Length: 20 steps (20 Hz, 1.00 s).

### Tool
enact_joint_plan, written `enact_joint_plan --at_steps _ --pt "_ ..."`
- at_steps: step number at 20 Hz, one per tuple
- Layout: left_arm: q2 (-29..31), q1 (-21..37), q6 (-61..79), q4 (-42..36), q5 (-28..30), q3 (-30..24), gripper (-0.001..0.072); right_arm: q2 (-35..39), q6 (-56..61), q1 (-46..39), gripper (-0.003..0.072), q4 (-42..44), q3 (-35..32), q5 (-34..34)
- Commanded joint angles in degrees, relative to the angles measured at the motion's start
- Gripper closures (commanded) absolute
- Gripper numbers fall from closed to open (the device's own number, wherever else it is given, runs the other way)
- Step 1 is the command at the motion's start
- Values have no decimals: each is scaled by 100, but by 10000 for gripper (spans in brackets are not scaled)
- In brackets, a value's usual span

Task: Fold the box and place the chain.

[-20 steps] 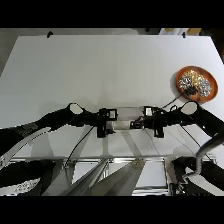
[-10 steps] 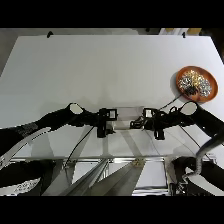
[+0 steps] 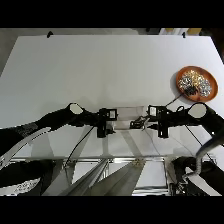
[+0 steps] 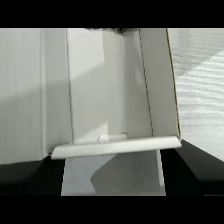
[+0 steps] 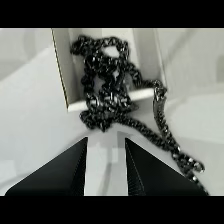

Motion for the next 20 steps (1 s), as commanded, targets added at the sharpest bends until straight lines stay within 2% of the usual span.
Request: enact_joint_plan --at_steps 1,4,6,15,16,18,20 --pt "4 0 2 2 2 4 499 -72 -439 96 417 262 0 -142" --pt "4 0 2 2 2 4 499 -356 -813 101 419 273 0 -157" --pt "4 0 2 2 2 4 499 -437 -981 101 453 282 0 -275" --pt "4 0 2 2 2 4 499 -584 -1088 101 477 625 0 -221" --pt "4 0 2 2 2 4 499 -584 -1088 101 531 623 0 -168" --pt "4 0 2 2 2 4 499 -581 -1088 101 552 621 0 -81" --pt "4 0 2 2 2 4 499 -577 -1084 96 669 555 0 28"
